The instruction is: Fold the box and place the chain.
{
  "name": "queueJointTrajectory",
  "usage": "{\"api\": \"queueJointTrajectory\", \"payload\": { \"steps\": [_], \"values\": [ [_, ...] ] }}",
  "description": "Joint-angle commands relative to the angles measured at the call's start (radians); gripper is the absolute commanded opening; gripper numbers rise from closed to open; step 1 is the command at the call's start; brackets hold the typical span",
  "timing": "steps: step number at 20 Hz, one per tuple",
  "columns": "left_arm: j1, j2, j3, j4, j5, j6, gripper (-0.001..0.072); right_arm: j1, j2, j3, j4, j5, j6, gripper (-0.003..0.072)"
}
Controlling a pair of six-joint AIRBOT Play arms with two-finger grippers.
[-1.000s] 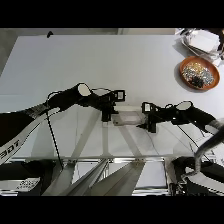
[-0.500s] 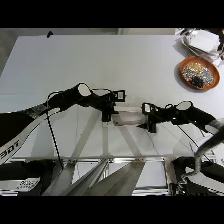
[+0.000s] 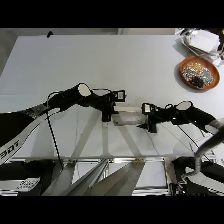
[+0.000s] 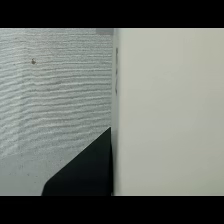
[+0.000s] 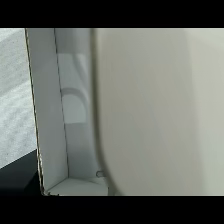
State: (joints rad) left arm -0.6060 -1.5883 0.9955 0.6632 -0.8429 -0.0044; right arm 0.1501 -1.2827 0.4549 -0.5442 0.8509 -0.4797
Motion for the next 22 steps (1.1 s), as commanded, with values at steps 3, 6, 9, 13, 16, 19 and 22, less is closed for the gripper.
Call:
{"api": "queueJointTrajectory", "payload": {
  "steps": [3, 6, 9, 13, 16, 19, 22],
  "values": [
    [0.0, 0.0, 0.001, 0.0, 0.001, 0.0, 0.0012, 0.0, 0.001, 0.0, -0.002, 0.001, 0.0, 0.0321],
    [0.0, 0.0, 0.001, 0.0, 0.0, 0.0, 0.0012, 0.0, 0.001, 0.0, -0.002, 0.001, 0.0, 0.0321],
    [0.0, 0.0, 0.001, 0.0, 0.002, 0.0, 0.0011, 0.0, 0.001, 0.0, -0.002, 0.0, 0.0, 0.0321],
    [0.008, 0.022, 0.001, 0.008, 0.005, 0.001, 0.0066, 0.0, 0.001, 0.0, -0.002, 0.001, 0.0, 0.0321],
    [0.026, 0.074, 0.001, 0.068, 0.009, 0.0, 0.0236, 0.0, 0.001, 0.0, -0.002, 0.0, 0.0, 0.0321],
    [0.051, 0.132, 0.001, 0.123, -0.032, -0.004, 0.0411, 0.0, 0.001, 0.0, -0.002, 0.001, 0.0, 0.0321],
    [0.086, 0.178, 0.001, 0.124, -0.105, -0.006, 0.0532, 0.0, 0.001, 0.0, -0.002, 0.0, 0.0, 0.0321]
  ]
}}
